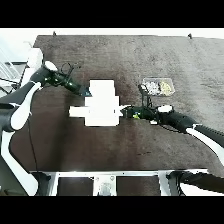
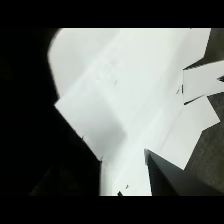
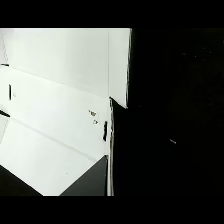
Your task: Fold the box and place the chain.
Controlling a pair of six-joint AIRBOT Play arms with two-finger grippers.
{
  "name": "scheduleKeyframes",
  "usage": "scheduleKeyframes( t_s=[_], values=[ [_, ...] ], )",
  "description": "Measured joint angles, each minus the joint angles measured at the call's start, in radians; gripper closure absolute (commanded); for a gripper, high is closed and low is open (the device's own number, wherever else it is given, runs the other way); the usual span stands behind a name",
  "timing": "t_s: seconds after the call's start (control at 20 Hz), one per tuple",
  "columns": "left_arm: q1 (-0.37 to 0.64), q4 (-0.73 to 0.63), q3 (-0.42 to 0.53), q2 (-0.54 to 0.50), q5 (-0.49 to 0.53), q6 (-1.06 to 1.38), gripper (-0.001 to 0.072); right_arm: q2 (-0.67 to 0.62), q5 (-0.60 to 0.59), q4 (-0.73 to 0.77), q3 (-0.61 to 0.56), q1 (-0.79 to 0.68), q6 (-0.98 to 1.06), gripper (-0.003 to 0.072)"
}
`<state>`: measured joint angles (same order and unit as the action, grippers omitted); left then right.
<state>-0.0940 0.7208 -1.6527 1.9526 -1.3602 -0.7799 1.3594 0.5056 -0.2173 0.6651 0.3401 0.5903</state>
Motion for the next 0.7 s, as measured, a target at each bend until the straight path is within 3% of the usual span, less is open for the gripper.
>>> scheduleKeyframes(
  t_s=[0.1, 0.5, 0.6, 0.7],
  values=[
    [0.0, -0.019, -0.001, 0.011, -0.021, 0.016, 0.0241, 0.0, 0.0, 0.0, 0.0, 0.0, 0.0, 0.0684],
    [0.0, -0.048, -0.002, 0.026, -0.082, 0.06, 0.0243, 0.0, 0.0, 0.0, 0.0, 0.0, 0.0, 0.0684],
    [0.0, -0.051, -0.002, 0.027, -0.089, 0.068, 0.0354, 0.0, 0.0, 0.0, 0.0, 0.0, 0.0, 0.0684],
    [0.0, -0.055, -0.002, 0.028, -0.092, 0.074, 0.0362, 0.0, 0.0, 0.0, 0.0, 0.0, 0.0, 0.0684]
  ],
)
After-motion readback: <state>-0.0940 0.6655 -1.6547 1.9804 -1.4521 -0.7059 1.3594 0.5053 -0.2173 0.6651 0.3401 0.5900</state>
